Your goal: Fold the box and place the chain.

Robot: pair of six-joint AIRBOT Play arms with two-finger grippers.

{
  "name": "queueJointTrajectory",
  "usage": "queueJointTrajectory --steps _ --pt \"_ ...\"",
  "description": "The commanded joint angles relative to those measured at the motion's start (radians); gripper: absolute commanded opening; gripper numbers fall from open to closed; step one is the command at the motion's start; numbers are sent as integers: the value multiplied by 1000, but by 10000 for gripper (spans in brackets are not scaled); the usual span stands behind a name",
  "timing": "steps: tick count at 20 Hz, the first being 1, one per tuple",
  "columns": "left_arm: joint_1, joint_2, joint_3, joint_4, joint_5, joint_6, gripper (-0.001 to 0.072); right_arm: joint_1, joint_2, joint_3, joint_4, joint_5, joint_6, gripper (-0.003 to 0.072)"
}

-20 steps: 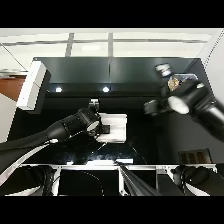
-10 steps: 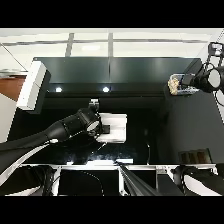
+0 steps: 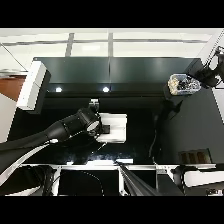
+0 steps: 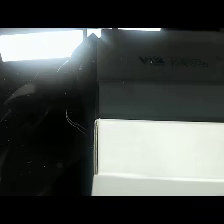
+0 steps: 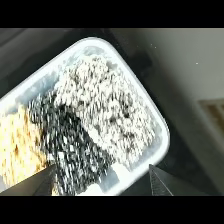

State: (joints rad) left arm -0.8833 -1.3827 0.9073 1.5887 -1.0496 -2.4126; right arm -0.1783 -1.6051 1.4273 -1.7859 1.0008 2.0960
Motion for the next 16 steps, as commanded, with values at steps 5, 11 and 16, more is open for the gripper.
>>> queueJointTrajectory --steps 5,11,16 --pt "1 -1 1 0 -9 0 30 -43 -131 72 39 -29 93 669" --pt "1 -1 1 0 -8 0 30 -50 -188 76 66 -90 128 660" --pt "1 -1 1 0 -8 0 30 -50 -199 77 80 -107 106 79"
